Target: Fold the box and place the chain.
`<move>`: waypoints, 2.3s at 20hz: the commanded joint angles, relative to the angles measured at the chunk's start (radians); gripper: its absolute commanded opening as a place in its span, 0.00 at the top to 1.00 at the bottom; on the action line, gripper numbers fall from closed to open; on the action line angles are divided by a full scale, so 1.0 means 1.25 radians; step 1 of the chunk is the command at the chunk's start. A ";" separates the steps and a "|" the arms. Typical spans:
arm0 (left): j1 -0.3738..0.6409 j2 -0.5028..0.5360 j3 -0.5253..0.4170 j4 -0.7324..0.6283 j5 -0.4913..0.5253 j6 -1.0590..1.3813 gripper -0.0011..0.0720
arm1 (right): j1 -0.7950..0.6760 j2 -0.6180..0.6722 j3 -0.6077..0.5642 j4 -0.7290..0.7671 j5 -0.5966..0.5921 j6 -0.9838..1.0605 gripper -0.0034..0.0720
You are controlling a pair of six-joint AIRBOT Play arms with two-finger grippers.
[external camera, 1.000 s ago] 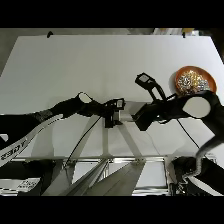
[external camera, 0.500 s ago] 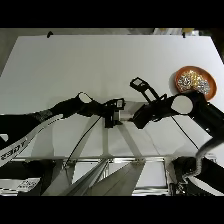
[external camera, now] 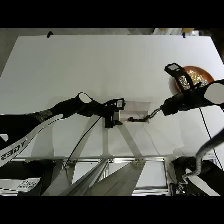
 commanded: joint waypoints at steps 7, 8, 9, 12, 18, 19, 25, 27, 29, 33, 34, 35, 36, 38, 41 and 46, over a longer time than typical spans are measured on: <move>0.000 0.000 0.000 0.000 0.000 0.000 0.61 | -0.070 -0.171 -0.093 -0.068 -0.217 -0.026 0.65; 0.000 0.000 0.000 0.000 0.000 0.000 0.61 | -0.070 -0.192 -0.093 -0.073 -0.231 -0.018 0.65; 0.000 0.001 0.000 0.000 0.000 0.000 0.61 | -0.070 -0.211 -0.093 -0.083 -0.245 -0.011 0.65; 0.000 0.000 0.000 0.000 0.000 0.000 0.61 | -0.106 -0.235 -0.092 -0.135 -0.288 0.079 0.59; 0.000 0.001 0.000 0.000 0.000 0.000 0.61 | -0.244 -0.235 -0.092 -0.114 -0.369 0.115 0.54; 0.000 0.000 0.000 0.000 0.000 0.000 0.61 | -0.250 -0.235 -0.092 -0.102 -0.385 0.115 0.54; 0.000 0.000 0.000 0.000 0.000 0.000 0.61 | -0.251 -0.306 -0.092 -0.081 -0.438 0.116 0.54; 0.000 0.001 0.000 0.000 0.000 0.000 0.61 | -0.251 -0.317 -0.092 -0.071 -0.468 0.115 0.54; 0.000 0.001 0.000 0.000 0.000 0.000 0.61 | -0.251 -0.323 -0.092 -0.072 -0.494 0.115 0.54; 0.000 0.000 0.000 0.000 0.000 0.000 0.61 | -0.251 -0.362 -0.092 -0.072 -0.478 0.128 0.57; 0.000 0.001 0.000 0.000 0.000 0.000 0.61 | -0.251 -0.366 -0.092 -0.072 -0.476 0.129 0.68; 0.000 0.001 0.000 0.000 0.000 0.000 0.61 | -0.251 -0.364 -0.092 -0.073 -0.476 0.128 0.79; 0.000 0.001 0.000 0.000 0.000 0.000 0.61 | -0.251 -0.359 -0.092 -0.075 -0.475 0.126 0.89; 0.000 0.001 0.000 0.000 0.000 0.000 0.61 | -0.247 -0.327 -0.092 -0.083 -0.475 0.125 0.93; 0.000 0.000 0.000 0.000 0.000 0.000 0.61 | -0.226 -0.223 -0.092 -0.083 -0.464 0.108 0.93; 0.000 0.000 0.000 0.000 0.000 0.000 0.61 | -0.126 -0.005 -0.092 -0.080 -0.337 0.099 0.93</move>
